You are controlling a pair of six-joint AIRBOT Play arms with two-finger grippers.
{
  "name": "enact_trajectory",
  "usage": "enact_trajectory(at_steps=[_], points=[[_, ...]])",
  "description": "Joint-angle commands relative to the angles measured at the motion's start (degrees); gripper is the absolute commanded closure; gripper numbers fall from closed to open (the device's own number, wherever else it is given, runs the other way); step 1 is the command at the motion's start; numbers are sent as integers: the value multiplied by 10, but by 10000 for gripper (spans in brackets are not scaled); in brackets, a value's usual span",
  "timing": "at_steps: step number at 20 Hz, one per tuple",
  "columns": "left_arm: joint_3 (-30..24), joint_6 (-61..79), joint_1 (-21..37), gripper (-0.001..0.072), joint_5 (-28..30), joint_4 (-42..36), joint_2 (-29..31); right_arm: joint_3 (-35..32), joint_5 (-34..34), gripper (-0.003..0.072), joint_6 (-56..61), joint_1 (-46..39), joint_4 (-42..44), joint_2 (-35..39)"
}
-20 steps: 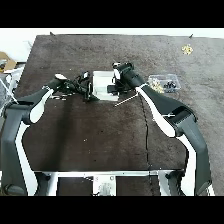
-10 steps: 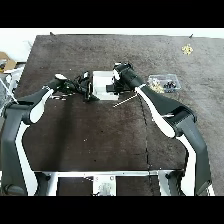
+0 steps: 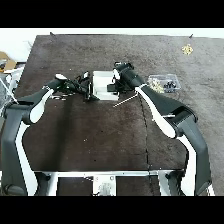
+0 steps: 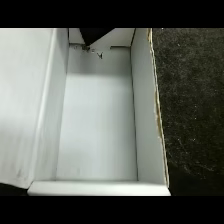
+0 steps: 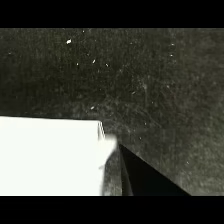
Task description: Fold the box and place the chain.
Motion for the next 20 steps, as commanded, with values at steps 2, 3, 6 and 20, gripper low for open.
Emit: enact_trajectory(at_steps=[2,3,6,20], points=[[0,-1,0,435,0,0,0,1,15,458,-40,0,14,31],[1,-1,0,435,0,0,0,1,12,458,-40,0,13,40],[1,-1,0,435,0,0,0,1,14,181,-66,0,15,62],[1,-1,0,435,0,0,0,-50,0,419,-274,-209,-21,182]])
